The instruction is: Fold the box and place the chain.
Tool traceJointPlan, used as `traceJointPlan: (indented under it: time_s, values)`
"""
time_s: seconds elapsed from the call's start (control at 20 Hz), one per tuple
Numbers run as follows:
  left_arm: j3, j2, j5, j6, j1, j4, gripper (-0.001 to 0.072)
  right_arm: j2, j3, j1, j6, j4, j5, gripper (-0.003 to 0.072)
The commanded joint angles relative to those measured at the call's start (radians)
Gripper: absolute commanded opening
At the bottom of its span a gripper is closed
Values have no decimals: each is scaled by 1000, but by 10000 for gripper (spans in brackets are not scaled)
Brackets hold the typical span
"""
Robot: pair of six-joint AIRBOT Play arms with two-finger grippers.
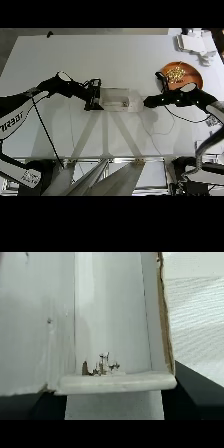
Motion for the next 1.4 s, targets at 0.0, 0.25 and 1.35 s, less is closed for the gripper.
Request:
traceJointPlan:
  time_s: [0.0, 0.25, 1.35]
  values:
    - [1, 1, 0, 0, 0, 0, 212, 4, -1, 12, 11, -9, -11, 5]
    - [1, 1, 0, 0, 0, 0, 212, -7, -2, 12, 18, -16, -35, 5]
    - [1, 1, 0, 0, 0, 0, 212, 29, -29, 66, -9, 72, 36, 6]
